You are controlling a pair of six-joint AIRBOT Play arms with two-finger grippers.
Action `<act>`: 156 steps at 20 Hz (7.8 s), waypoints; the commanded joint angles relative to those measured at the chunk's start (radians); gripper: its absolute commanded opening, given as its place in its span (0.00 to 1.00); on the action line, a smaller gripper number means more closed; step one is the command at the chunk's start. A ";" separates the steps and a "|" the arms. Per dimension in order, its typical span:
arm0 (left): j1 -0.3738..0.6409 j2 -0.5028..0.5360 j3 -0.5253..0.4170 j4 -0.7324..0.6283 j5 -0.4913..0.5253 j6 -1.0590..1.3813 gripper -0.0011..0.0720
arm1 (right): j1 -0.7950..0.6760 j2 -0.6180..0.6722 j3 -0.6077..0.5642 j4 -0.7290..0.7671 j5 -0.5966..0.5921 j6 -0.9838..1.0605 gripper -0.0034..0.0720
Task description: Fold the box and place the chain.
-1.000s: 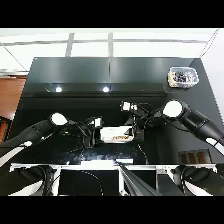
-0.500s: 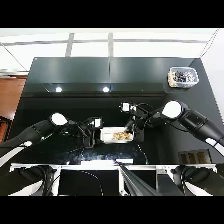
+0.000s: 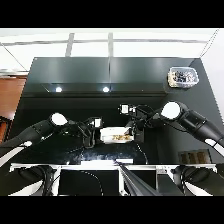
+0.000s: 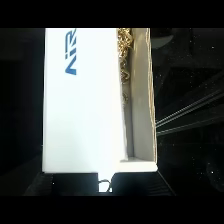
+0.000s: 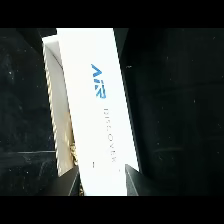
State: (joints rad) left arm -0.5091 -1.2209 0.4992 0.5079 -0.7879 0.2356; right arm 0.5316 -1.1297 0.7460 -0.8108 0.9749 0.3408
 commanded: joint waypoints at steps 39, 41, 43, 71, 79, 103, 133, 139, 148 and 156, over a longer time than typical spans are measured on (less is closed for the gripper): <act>0.000 0.000 0.001 0.000 0.001 0.000 0.65 | 0.006 -0.006 -0.026 -0.035 0.049 0.068 0.62; 0.000 0.000 0.001 0.000 0.001 0.000 0.65 | 0.006 -0.006 -0.025 -0.035 0.051 0.083 0.62; 0.000 0.000 0.001 0.000 0.001 0.000 0.65 | 0.006 -0.006 -0.025 -0.035 0.051 0.098 0.62; 0.000 0.000 0.001 0.000 0.001 0.000 0.65 | -0.034 -0.122 -0.057 0.501 0.085 0.696 0.06; 0.000 0.000 0.001 0.000 0.001 0.000 0.65 | -0.031 -0.196 -0.057 0.386 -0.014 0.744 0.06; 0.002 0.193 0.062 0.374 -0.172 -0.478 0.99 | -0.723 0.357 0.077 0.118 0.404 0.756 0.07; -0.262 -0.017 0.248 0.272 0.052 -0.668 0.99 | -0.723 0.356 0.075 0.118 0.338 0.755 0.07; -0.301 -0.023 0.248 0.303 0.103 -0.668 0.99 | -0.723 0.356 0.073 0.118 0.337 0.755 0.07; -0.347 -0.087 0.248 0.330 0.165 -0.668 0.99 | -0.723 0.356 0.073 0.118 0.338 0.755 0.07; -0.414 -0.117 0.248 0.500 0.204 -0.794 0.99 | -0.723 0.356 0.073 0.118 0.337 0.755 0.07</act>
State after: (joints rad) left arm -0.9031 -1.3331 0.7467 0.9409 -0.5961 -0.5106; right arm -0.1913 -0.7742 0.8196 -0.6933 1.3121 1.0958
